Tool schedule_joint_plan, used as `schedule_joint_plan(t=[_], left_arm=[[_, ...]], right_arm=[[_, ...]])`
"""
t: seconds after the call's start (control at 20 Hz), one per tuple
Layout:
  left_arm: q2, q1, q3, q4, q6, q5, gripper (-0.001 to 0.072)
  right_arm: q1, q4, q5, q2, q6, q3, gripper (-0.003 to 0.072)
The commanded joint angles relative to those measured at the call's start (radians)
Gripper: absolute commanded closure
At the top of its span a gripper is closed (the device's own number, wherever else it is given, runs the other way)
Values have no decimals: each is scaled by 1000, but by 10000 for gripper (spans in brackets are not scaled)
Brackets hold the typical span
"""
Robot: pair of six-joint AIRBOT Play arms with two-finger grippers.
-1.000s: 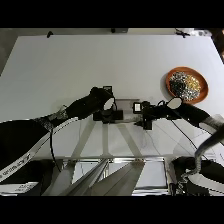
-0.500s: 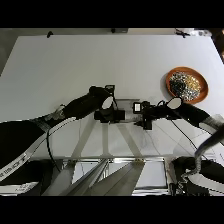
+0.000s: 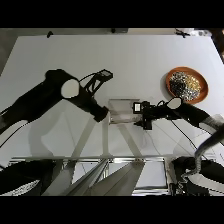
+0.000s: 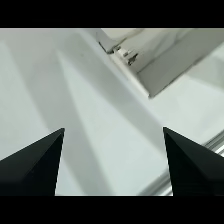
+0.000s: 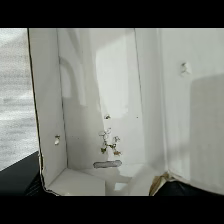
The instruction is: Fold the box and place the chain.
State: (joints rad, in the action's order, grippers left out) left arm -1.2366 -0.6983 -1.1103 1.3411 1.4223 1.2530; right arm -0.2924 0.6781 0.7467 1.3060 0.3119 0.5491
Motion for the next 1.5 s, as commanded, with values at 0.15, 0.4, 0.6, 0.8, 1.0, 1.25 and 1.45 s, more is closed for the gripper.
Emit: schedule_joint_plan(t=[0.15, 0.4, 0.6, 0.8, 1.0, 1.25, 1.45], left_arm=[[105, 100, 288, -174, -904, -240, 10], [-56, 155, 348, -401, -1193, -376, 9], [-175, 171, 348, -582, -1464, -426, 8], [-226, 204, 348, -730, -1622, -439, 8], [-233, 243, 348, -769, -1666, -433, 5], [-237, 251, 348, -838, -1787, -378, 4], [-262, 249, 348, -880, -1808, -363, 2]], right_arm=[[0, 0, 0, 0, 0, 0, 133], [0, 0, 0, 0, 0, 0, 133], [-1, 0, 0, 0, 0, 0, 133], [-1, 0, 0, 0, 0, 0, 133], [0, 0, 0, 0, 0, 0, 133], [0, 0, 0, 0, 0, 0, 133], [0, 0, 0, 0, 0, 0, 133]])
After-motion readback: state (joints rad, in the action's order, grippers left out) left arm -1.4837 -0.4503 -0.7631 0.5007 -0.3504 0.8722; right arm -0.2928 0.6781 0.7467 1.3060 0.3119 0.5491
